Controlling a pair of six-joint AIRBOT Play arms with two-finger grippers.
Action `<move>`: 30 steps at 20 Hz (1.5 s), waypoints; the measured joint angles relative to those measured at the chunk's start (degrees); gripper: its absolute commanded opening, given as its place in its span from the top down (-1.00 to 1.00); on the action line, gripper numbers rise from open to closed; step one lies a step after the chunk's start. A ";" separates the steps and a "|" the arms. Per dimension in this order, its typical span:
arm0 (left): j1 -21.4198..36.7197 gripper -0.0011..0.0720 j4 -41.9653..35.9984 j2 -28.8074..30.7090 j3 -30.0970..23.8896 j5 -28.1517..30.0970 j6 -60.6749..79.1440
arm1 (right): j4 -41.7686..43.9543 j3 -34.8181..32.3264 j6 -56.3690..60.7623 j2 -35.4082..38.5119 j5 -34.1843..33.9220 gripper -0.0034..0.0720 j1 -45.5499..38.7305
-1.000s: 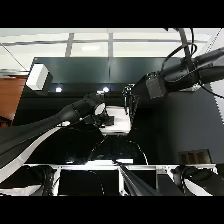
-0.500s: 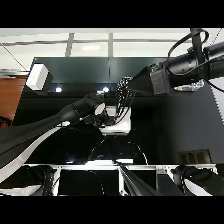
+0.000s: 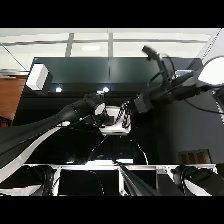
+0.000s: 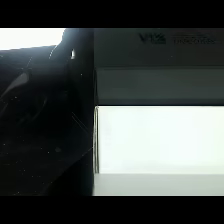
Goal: Fold the box and place the chain.
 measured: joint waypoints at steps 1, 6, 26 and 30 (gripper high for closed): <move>0.00 0.90 0.00 0.00 0.00 0.00 0.00 | -0.22 -1.51 0.02 -0.02 -1.07 0.88 0.15; 0.00 0.90 0.00 0.00 0.00 0.00 -0.02 | -0.94 -7.58 0.28 -1.73 -8.17 0.87 1.60; 0.00 0.89 -0.02 -0.52 0.00 0.04 -0.02 | -31.82 -9.73 6.43 4.57 -2.16 0.16 -14.10; 0.00 0.66 -0.42 -1.05 0.15 -0.15 -0.02 | -35.71 -10.12 7.82 6.01 -4.83 0.16 -17.25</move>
